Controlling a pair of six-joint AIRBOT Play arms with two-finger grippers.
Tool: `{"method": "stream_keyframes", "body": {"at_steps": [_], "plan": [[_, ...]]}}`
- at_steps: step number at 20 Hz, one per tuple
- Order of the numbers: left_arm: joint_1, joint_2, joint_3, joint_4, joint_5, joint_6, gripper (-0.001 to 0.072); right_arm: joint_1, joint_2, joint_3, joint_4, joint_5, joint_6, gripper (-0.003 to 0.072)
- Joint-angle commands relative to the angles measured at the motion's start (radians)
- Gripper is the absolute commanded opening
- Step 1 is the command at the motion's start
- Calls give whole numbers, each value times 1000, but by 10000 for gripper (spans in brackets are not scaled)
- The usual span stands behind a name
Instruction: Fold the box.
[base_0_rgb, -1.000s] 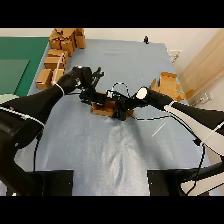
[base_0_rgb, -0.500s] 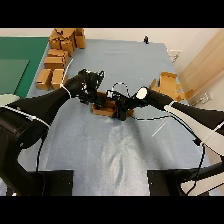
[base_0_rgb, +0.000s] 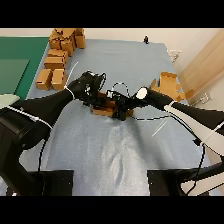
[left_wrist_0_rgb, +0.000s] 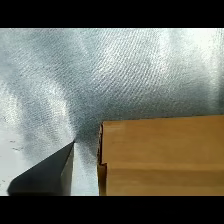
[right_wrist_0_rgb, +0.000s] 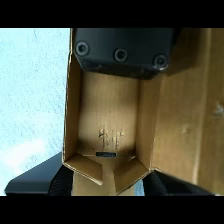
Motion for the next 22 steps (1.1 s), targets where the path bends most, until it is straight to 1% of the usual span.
{"method": "stream_keyframes", "body": {"at_steps": [1, 8, 18, 21, 22], "plan": [[-12, -1, 0, 10, 0, -25, 27, -1, 0, 0, 1, 0, 5, 510], [-14, -1, 0, -68, 0, -26, 19, -1, 0, 0, 1, 0, 5, 510], [-14, 5, 1, -99, 3, -24, 24, -1, 0, 0, 1, 0, 6, 510], [-14, 6, 19, -109, -3, -26, 25, -1, 0, 0, 1, 0, 5, 510], [-14, 6, 26, -115, -3, -27, 100, -1, 0, 0, 0, 0, 5, 510]]}}
